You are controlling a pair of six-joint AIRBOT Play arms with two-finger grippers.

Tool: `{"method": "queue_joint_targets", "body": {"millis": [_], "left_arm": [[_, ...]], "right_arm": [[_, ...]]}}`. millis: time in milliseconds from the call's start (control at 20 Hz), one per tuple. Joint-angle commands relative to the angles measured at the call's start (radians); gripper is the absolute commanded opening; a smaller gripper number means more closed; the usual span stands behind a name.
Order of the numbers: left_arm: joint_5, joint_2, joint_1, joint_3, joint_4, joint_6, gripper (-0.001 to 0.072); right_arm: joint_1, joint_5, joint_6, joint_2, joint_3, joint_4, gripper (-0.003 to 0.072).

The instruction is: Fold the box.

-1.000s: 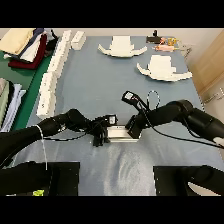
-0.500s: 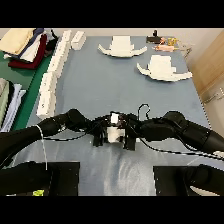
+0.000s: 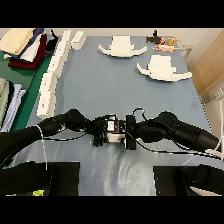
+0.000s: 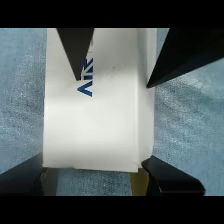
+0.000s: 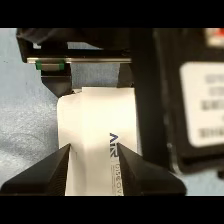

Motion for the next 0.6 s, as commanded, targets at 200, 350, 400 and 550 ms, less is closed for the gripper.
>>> {"method": "queue_joint_targets", "body": {"millis": [200,350,400,550], "left_arm": [[0.000,0.001,0.001,0.001,0.001,0.002,0.0509],[0.000,0.001,0.001,0.001,0.001,0.002,0.0509],[0.000,0.001,0.001,0.001,0.001,0.002,0.0509],[0.000,0.001,0.001,0.001,0.001,0.002,0.0509]], "right_arm": [[0.033,-0.013,0.000,0.024,0.011,-0.083,0.0466],[0.056,-0.015,0.003,0.043,0.011,-0.084,0.0466],[0.056,-0.016,0.003,0.043,0.011,-0.085,0.0466],[0.056,-0.017,0.003,0.043,0.011,-0.094,0.0466]]}}
